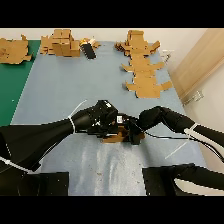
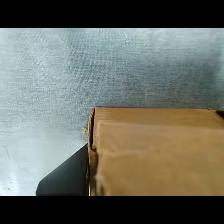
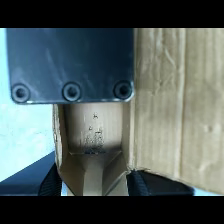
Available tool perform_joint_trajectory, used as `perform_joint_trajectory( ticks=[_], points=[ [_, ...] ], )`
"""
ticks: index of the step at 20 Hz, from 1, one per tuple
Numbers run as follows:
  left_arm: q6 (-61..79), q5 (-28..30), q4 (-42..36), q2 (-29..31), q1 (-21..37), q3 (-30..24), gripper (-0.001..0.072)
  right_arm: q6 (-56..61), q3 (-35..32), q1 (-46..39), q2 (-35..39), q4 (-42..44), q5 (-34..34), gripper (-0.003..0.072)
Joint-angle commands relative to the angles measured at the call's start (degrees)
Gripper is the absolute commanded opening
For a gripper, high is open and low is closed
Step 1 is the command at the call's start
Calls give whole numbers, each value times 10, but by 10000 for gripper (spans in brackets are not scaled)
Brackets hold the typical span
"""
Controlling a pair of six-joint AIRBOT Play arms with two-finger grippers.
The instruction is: Fold the box.
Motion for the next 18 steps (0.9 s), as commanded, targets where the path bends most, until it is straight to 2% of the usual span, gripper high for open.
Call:
perform_joint_trajectory(
  ticks=[1, 13, 14, 15, 16, 18],
  points=[
    [-1, 7, 1, 0, -7, -1, 12, 0, 0, 0, 0, 0, 0, 452],
    [4, 4, 1, 1, -8, -1, 15, 0, 0, 0, 0, 0, 0, 452],
    [5, 5, 1, 1, -8, -1, 121, 0, 0, 0, 0, 0, 0, 452],
    [5, 5, 1, 1, -8, -1, 408, 0, 0, 0, 0, 0, 0, 452],
    [4, 4, 1, 1, -7, -1, 480, 0, 0, 0, 0, 0, 0, 452],
    [4, 3, 1, 1, -7, 0, 480, 0, 0, 0, 0, 0, 0, 452]
  ],
)
